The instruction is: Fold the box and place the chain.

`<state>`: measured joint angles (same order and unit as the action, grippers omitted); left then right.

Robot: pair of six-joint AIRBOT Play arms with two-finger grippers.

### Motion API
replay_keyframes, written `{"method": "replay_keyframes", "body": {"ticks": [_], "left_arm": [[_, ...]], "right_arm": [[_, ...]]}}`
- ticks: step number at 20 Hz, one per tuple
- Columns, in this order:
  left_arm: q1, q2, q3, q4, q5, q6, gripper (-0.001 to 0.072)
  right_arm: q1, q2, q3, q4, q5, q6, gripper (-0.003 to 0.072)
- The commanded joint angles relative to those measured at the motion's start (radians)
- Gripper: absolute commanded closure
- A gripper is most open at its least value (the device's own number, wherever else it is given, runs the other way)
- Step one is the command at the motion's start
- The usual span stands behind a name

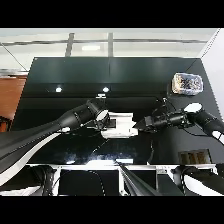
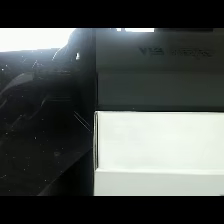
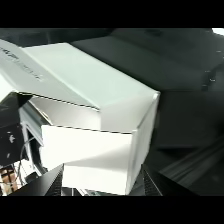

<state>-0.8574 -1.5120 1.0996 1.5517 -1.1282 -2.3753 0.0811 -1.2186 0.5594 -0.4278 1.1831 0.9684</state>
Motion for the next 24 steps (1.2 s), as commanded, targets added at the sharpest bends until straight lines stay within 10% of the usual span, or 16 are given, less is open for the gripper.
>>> {"method": "replay_keyframes", "body": {"ticks": [1, 8, 10, 24], "left_arm": [[0.001, 0.000, 0.001, 0.000, 0.000, 0.000, 0.0682], [0.001, 0.000, 0.001, 0.000, 0.000, 0.000, 0.0682], [0.001, 0.000, 0.001, 0.000, 0.000, 0.000, 0.0682], [0.001, 0.000, 0.001, 0.000, 0.001, 0.000, 0.0682]], "right_arm": [[0.078, -0.001, 0.015, 0.005, -0.067, 0.051, 0.0119], [0.290, -0.001, 0.123, -0.240, -0.286, 0.390, 0.0133], [0.342, -0.002, 0.151, -0.388, -0.313, 0.543, 0.0274], [0.648, -0.092, 0.357, -0.970, -0.191, 1.222, 0.0323]]}}
